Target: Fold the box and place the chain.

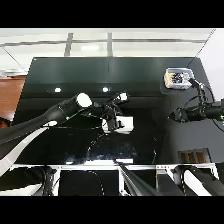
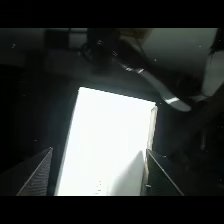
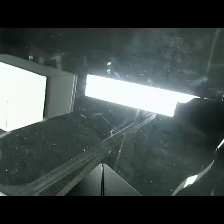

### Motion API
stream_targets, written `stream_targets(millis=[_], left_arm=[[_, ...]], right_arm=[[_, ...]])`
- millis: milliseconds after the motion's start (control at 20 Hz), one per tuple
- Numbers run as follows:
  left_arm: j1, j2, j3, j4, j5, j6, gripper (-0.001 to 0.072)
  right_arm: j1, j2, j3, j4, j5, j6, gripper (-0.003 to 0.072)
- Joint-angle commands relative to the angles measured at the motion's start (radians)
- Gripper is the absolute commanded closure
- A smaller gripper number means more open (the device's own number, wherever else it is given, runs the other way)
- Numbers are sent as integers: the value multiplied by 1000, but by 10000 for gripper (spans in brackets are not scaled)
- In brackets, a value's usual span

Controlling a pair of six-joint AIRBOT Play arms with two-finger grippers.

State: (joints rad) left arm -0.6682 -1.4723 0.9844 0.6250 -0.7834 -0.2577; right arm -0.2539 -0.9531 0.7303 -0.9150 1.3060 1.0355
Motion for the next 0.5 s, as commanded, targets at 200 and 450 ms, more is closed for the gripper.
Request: stream_targets(millis=[200, 450], left_arm=[[-1, -8, 4, 31, -41, -2, -5], [-2, -8, 5, 52, -76, 97, -3]], right_arm=[[-1, 1, -1, 1, -13, -12, 669], [-1, 1, -1, 1, -12, -12, 669]])
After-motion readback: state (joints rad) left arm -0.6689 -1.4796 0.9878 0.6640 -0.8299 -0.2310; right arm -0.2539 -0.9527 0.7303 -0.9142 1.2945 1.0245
